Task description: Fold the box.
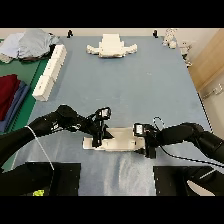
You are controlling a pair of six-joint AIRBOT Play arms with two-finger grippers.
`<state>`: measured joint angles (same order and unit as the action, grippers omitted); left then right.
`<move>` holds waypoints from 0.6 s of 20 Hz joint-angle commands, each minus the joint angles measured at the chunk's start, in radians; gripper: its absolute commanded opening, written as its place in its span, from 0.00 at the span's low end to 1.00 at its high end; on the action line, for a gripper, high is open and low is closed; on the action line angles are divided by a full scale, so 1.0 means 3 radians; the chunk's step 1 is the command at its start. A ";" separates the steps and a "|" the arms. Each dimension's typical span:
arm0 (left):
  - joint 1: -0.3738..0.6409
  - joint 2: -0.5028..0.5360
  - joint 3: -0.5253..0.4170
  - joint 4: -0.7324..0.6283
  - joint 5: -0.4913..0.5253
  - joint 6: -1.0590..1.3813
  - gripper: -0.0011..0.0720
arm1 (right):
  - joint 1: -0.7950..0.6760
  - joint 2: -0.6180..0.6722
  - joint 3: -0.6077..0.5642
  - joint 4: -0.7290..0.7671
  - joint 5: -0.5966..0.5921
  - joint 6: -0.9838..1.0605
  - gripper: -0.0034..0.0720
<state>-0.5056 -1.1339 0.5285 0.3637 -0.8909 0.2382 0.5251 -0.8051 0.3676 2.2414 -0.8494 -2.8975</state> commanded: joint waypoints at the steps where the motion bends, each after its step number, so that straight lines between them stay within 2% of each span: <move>1: 0.0001 -0.0001 -0.0001 0.0001 0.0000 0.0000 0.03 | -0.0008 -0.0085 -0.0023 -0.0014 0.0066 -0.0031 1.00; 5: 0.0001 -0.0001 -0.0001 0.0000 0.0001 0.0000 0.03 | -0.0008 -0.0319 -0.0024 0.0058 0.0211 -0.0134 1.00; 12: 0.0001 -0.0001 -0.0001 0.0000 0.0001 0.0000 0.03 | -0.0008 -0.0374 -0.0025 0.0086 0.0200 -0.0343 0.98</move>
<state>-0.5056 -1.1339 0.5285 0.3637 -0.8906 0.2382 0.5232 -0.9100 0.3607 2.2662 -0.7918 -2.9845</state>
